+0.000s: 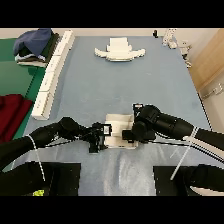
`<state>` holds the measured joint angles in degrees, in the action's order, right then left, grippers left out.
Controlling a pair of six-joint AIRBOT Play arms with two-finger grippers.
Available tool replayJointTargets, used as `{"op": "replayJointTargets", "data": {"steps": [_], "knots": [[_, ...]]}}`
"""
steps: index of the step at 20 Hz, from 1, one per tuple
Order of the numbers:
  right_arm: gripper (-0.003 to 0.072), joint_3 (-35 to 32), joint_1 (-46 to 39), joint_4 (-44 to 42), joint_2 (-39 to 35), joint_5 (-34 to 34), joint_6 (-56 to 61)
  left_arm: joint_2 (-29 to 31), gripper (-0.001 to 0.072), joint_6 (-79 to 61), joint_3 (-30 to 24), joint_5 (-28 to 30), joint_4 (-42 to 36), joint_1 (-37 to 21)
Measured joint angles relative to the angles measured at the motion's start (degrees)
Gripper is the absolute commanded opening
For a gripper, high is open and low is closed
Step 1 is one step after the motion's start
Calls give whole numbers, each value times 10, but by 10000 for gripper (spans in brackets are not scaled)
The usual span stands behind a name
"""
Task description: Fold the box.
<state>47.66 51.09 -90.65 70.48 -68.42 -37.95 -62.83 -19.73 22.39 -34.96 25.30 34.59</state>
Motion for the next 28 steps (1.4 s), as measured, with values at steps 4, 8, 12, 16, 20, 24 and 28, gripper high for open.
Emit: {"op": "replayJointTargets", "data": {"steps": [4,8,12,16,20,24,28], "knots": [[478,14,0,-2,-38,-23,0,0,521,0,0,0,0,0],[2,36,-35,9,-99,-37,-20,0,521,0,0,0,0,0],[2,42,-149,8,-109,-56,-111,0,521,0,0,0,0,0],[1,44,-283,-93,-52,-33,-266,0,521,0,0,0,0,0],[2,45,-385,-314,43,-17,-462,0,521,0,0,0,0,0],[2,50,-418,-511,115,-78,-655,0,521,0,0,0,0,0],[2,49,-414,-586,136,-166,-770,0,521,0,0,0,0,0]]}}
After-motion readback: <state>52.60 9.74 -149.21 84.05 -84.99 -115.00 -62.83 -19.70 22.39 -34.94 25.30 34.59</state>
